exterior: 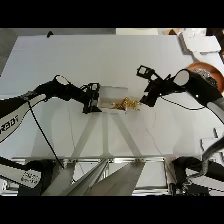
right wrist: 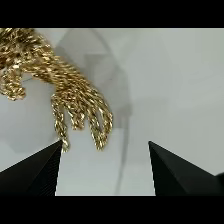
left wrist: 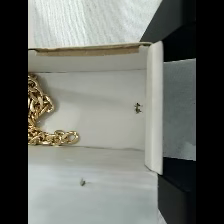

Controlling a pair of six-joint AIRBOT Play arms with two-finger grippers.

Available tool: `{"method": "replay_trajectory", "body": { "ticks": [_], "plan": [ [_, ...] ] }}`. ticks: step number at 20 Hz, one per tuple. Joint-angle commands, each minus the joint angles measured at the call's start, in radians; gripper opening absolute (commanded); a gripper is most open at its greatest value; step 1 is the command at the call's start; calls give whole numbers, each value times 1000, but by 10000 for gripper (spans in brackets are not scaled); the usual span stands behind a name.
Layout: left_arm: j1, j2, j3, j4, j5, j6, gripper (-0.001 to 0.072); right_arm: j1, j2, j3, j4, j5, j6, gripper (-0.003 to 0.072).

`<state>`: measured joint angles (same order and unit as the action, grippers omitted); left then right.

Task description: Fold the box and place the chain.

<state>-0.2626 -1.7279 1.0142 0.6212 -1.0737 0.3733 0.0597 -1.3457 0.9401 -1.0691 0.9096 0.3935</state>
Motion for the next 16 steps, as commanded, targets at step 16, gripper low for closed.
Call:
{"method": "replay_trajectory", "body": {
  "ticks": [16],
  "plan": [
    [0,0,0,0,0,0,225,18,-263,-12,441,-12,-825,304]
  ]
}}
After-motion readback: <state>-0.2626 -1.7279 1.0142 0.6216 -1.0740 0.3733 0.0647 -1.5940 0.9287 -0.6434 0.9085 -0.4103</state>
